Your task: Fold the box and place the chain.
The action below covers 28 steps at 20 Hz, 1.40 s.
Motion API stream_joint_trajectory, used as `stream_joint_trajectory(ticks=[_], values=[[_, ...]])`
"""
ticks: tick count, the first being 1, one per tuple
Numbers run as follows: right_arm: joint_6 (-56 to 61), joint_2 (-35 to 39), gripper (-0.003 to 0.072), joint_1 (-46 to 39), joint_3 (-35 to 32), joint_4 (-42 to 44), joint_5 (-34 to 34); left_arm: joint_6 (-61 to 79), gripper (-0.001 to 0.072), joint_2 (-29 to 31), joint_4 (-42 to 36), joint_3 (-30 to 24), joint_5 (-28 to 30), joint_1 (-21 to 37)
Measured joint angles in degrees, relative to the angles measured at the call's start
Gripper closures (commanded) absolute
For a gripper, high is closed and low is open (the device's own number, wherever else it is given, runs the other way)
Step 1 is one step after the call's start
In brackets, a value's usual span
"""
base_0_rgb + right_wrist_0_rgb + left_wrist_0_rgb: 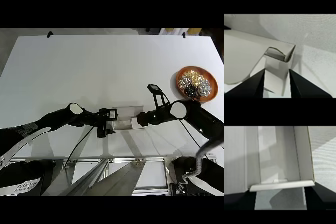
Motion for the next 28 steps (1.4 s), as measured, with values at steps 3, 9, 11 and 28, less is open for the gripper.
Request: stream_joint_trajectory(ticks=[3, 9, 11, 28], values=[[5.33, -1.31, 0.035, 3.08, 1.16, -4.46, 0.42, 0.0, 0.0499, 0.0, 0.0, 0.0, 0.0, 0.0], [12.61, -3.76, 0.0398, 7.23, 2.67, -11.56, 1.33, 0.0, 0.0499, 0.0, 0.0, 0.0, 0.0, 0.0], [13.75, -5.05, 0.0398, 7.98, 3.87, -12.9, 2.14, -0.02, 0.0499, 0.0, -0.02, 0.0, 0.0, 0.0], [19.58, -13.57, 0.0504, 12.11, 6.29, -17.07, 2.75, -0.02, 0.0499, 0.0, -0.02, 0.0, 0.0, -0.02]])
